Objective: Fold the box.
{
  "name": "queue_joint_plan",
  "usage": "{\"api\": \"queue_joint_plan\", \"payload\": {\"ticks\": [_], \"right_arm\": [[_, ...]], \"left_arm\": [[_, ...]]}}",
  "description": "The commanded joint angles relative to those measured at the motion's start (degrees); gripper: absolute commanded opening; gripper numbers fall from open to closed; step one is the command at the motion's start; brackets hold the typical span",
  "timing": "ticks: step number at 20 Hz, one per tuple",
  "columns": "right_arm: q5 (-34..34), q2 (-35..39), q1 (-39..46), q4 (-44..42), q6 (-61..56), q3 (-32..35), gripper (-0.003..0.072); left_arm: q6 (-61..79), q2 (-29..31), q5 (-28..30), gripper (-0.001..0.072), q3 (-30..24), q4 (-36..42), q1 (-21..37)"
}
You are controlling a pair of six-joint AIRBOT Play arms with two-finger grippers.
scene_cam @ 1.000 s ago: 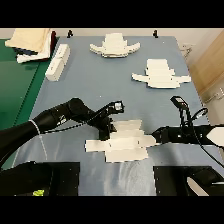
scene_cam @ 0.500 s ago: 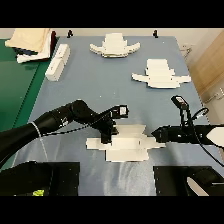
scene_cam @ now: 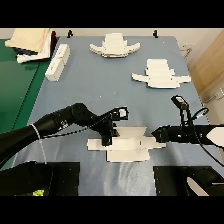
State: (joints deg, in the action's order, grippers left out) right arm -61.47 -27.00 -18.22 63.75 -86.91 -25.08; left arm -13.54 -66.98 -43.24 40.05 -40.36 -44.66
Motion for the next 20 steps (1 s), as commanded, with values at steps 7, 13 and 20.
{"api": "queue_joint_plan", "payload": {"ticks": [7,13,20], "right_arm": [[-12.5,1.1,-7.0,-5.4,11.5,0.0,0.0038],[-5.5,0.5,-31.6,17.9,19.2,0.1,0.0720],[3.8,-19.1,-45.5,22.6,25.9,0.2,0.0720]], "left_arm": [[0.0,0.0,0.8,0.0016,-0.2,-0.3,0.0],[0.0,-0.1,0.9,0.0016,-0.2,-0.3,0.0],[0.0,-0.1,0.8,0.0016,-0.2,-0.3,0.0]]}}
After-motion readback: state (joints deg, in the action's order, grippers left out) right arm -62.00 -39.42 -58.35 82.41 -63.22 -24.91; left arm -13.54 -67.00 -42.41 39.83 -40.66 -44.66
